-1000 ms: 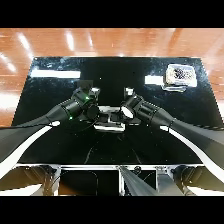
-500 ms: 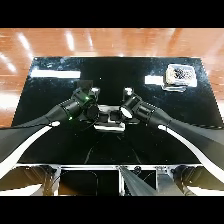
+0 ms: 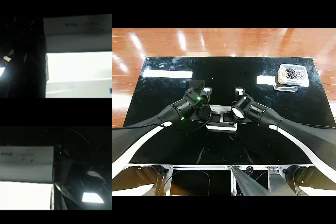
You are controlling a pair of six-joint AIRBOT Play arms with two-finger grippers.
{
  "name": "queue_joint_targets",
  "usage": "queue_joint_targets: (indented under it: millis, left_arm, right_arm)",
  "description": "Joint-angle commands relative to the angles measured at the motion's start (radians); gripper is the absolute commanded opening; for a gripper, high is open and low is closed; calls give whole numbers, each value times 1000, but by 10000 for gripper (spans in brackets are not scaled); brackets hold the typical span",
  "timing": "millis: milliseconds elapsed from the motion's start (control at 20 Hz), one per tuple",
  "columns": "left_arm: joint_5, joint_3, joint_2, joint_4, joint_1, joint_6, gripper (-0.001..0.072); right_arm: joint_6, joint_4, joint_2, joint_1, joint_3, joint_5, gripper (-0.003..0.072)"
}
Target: Fold the box and place the chain.
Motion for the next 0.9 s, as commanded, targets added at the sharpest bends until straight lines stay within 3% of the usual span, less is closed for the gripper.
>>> queue_joint_targets:
  millis: [0, 850]
  left_arm:
    - [-2, 0, -1, 0, -1, 0, 23]
    - [-7, 0, -1, 0, -1, 0, 23]
  right_arm:
    - [-8, -1, -5, 2, 1, 9, 301]
    - [-30, 26, -24, 1, 1, -7, 301]
